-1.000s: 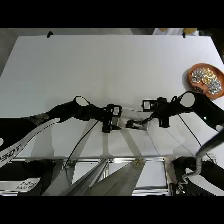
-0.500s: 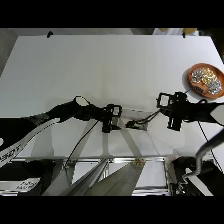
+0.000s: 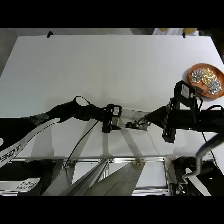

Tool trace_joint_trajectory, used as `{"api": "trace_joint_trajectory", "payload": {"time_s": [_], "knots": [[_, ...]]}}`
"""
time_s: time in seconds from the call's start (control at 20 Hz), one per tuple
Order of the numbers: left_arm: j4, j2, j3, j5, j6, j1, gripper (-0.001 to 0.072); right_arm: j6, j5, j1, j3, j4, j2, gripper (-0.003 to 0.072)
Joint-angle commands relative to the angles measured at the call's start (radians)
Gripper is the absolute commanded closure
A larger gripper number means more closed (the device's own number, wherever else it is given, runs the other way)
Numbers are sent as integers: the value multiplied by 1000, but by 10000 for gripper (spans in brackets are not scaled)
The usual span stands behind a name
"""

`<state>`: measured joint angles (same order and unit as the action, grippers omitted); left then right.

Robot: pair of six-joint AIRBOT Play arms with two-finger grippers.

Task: Fold the box and place the chain.

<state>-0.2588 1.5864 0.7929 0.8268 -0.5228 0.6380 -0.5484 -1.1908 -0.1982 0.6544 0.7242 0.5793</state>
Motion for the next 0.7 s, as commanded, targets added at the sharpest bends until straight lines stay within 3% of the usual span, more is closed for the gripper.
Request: {"api": "trace_joint_trajectory", "payload": {"time_s": [0.0,0.15,0.35,0.45,0.5,0.55,0.65], "knots": [[0,0,0,0,0,0,695,-8,46,-16,1,-85,29,669],[0,0,0,0,0,0,695,-9,133,-150,1,-42,134,669],[0,0,0,0,0,0,695,-131,278,-258,1,139,283,665],[0,0,0,0,0,0,695,-136,286,-257,1,172,323,613],[0,0,0,0,0,0,695,-136,286,-257,1,193,324,491],[0,0,0,0,0,0,695,-135,280,-256,5,212,315,450],[0,0,0,0,0,0,695,-136,244,-252,26,276,274,448]]}}
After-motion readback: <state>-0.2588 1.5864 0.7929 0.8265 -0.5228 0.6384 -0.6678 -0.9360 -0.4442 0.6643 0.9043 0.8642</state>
